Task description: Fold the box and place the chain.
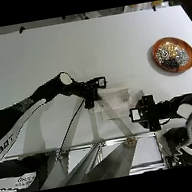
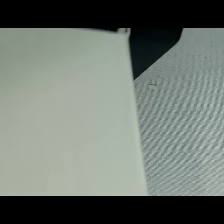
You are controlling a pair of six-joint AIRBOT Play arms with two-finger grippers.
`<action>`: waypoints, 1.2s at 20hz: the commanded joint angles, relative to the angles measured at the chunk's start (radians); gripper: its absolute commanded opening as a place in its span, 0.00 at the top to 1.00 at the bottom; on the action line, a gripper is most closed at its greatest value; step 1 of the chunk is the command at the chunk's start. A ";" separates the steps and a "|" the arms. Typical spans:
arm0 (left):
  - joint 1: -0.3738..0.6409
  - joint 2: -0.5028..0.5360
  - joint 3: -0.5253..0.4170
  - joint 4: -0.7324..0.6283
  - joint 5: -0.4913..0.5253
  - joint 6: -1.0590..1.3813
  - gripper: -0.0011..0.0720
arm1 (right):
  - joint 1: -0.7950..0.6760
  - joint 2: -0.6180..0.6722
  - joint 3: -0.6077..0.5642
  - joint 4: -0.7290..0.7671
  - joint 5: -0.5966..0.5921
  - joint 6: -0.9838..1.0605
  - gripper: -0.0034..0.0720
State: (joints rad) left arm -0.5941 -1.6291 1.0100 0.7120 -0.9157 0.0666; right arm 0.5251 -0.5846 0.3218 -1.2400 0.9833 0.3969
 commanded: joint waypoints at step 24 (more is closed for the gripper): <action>0.000 -0.001 0.000 0.000 -0.002 0.000 0.97 | 0.003 -0.137 0.017 0.035 -0.367 -0.066 0.14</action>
State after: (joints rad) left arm -0.5941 -1.6291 1.0100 0.7120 -0.9176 0.0662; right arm 0.5644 -0.7151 0.3134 -1.2163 0.6182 0.3313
